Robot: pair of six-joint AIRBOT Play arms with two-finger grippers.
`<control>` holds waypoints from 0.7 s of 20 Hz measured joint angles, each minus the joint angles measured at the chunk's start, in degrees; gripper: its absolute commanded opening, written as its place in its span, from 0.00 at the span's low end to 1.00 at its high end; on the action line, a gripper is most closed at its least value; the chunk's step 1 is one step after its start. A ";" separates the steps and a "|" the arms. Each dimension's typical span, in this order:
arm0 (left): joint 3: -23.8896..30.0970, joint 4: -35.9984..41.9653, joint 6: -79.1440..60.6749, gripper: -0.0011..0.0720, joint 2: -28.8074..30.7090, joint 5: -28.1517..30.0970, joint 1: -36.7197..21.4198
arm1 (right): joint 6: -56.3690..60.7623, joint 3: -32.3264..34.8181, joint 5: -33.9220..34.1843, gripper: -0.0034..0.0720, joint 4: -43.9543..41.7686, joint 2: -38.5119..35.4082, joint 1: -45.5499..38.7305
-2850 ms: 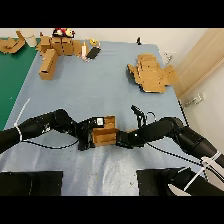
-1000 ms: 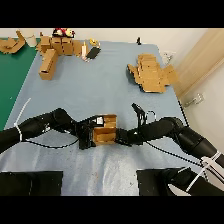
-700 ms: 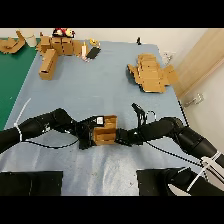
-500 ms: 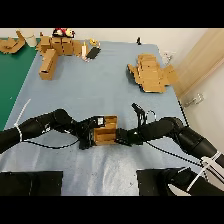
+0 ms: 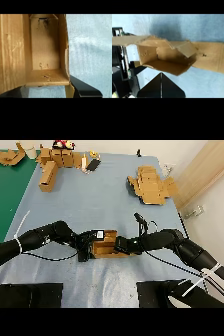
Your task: Fold the box.
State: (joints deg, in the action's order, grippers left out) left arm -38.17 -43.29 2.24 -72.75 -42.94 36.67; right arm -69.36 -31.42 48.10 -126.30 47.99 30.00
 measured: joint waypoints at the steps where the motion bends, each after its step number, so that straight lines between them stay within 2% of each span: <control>1: 0.00 -0.11 0.07 0.38 0.00 -0.15 0.00 | 0.42 -0.09 -1.27 0.05 -0.04 0.39 -0.20; 5: 0.00 -0.46 0.11 0.39 0.02 -0.79 0.00 | -1.66 -2.58 -4.28 0.05 -0.72 4.48 -1.44; 6: 0.00 -0.50 0.11 0.45 0.04 -0.90 0.00 | -2.86 -3.85 -4.61 0.05 -0.81 5.84 -1.62; 7: 0.00 -0.52 0.13 0.59 0.04 -0.92 0.00 | -4.15 -5.38 -4.96 0.05 -0.96 7.43 -1.81; 14: 0.02 -0.59 0.26 0.60 0.04 -0.98 0.00 | -10.51 -11.39 -5.62 0.05 -1.16 19.54 -2.01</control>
State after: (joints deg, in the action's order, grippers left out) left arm -38.15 -43.88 2.50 -72.71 -43.92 36.67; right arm -79.88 -42.81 42.48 -127.46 67.53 27.99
